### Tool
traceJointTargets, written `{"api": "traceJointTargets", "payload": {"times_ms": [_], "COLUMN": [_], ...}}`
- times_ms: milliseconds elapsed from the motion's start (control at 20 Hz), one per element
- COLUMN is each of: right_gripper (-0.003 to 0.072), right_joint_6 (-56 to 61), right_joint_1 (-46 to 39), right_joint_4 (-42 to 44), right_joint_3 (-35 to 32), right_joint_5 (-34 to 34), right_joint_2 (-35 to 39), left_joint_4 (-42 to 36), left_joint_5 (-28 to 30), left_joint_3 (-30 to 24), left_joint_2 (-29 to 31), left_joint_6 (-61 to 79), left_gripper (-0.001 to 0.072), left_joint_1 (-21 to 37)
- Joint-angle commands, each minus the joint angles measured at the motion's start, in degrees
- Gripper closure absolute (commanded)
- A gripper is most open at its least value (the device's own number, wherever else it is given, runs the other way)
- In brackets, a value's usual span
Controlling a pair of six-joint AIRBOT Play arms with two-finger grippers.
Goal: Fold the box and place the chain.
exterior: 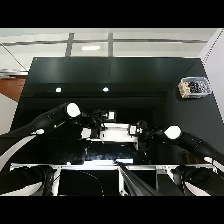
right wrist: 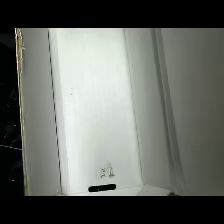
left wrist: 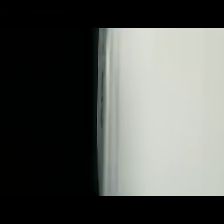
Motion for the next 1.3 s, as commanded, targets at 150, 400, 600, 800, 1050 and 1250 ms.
{"api": "traceJointTargets", "payload": {"times_ms": [150,400,600,800,1050,1250], "right_gripper": [0.0115,0.0115,0.0115,0.0115,0.0114,0.0114], "right_joint_6": [0.0,0.0,-0.7,-0.7,-0.7,-0.7], "right_joint_1": [0.0,0.0,0.0,0.0,0.0,0.0], "right_joint_4": [-0.1,-0.1,-0.1,-0.2,-0.2,-0.2], "right_joint_3": [0.0,0.0,0.0,0.0,0.0,0.0], "right_joint_5": [0.0,0.1,1.7,1.8,1.8,1.8], "right_joint_2": [0.0,0.0,0.0,0.0,0.0,0.0], "left_joint_4": [2.0,14.6,24.3,23.6,1.9,-20.5], "left_joint_5": [0.0,-3.1,-10.3,-19.2,-18.9,2.3], "left_joint_3": [0.1,0.1,0.0,-0.1,-5.2,-12.2], "left_joint_2": [2.4,7.0,14.7,20.3,20.2,20.2], "left_joint_6": [-1.5,-15.7,-30.2,-42.0,-36.5,-26.8], "left_gripper": [0.0460,0.0066,0.0068,0.0265,0.0678,0.0678], "left_joint_1": [0.0,0.0,0.0,0.0,-0.2,-0.1]}}
